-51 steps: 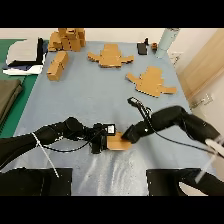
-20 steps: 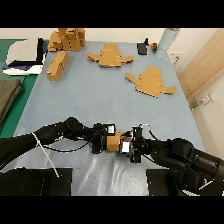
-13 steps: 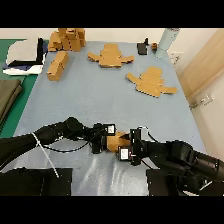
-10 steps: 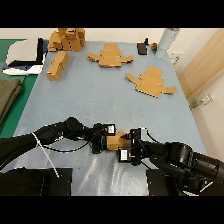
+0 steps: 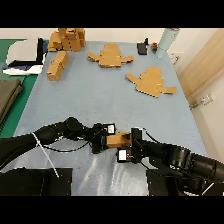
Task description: Fold the box.
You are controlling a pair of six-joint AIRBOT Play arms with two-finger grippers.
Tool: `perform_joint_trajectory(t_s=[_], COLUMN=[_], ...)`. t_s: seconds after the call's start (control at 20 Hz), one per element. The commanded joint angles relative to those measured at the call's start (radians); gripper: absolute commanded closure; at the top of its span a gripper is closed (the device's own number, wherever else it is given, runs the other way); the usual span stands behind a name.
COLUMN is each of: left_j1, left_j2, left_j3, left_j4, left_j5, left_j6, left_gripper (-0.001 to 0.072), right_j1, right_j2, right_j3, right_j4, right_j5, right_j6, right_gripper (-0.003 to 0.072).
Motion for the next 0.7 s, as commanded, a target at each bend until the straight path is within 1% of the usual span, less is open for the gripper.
perform_joint_trajectory(t_s=[0.0, 0.1, 0.25, 0.3, 0.65], left_j1=[0.000, 0.000, 0.000, 0.000, 0.000], left_j2=[0.000, 0.000, 0.000, 0.000, 0.000], left_j3=[0.000, 0.000, 0.000, 0.000, 0.000], left_j4=[0.001, 0.001, 0.001, 0.001, 0.001], left_j5=[0.000, 0.000, 0.000, 0.000, 0.000], left_j6=[0.003, 0.003, 0.003, 0.003, 0.003], left_gripper=[0.0246, 0.0246, 0.0246, 0.0246, 0.0246], right_j1=[0.002, 0.002, 0.002, 0.002, 0.038], right_j2=[-0.006, -0.006, -0.006, -0.006, -0.006], right_j3=[0.000, 0.000, 0.000, 0.000, 0.000], right_j4=[-0.013, -0.011, 0.010, 0.020, 0.034], right_j5=[0.008, 0.008, 0.007, 0.007, 0.004], right_j6=[0.010, 0.010, 0.010, 0.009, 0.010], right_gripper=[0.0253, 0.0361, 0.0403, 0.0470, 0.0470])
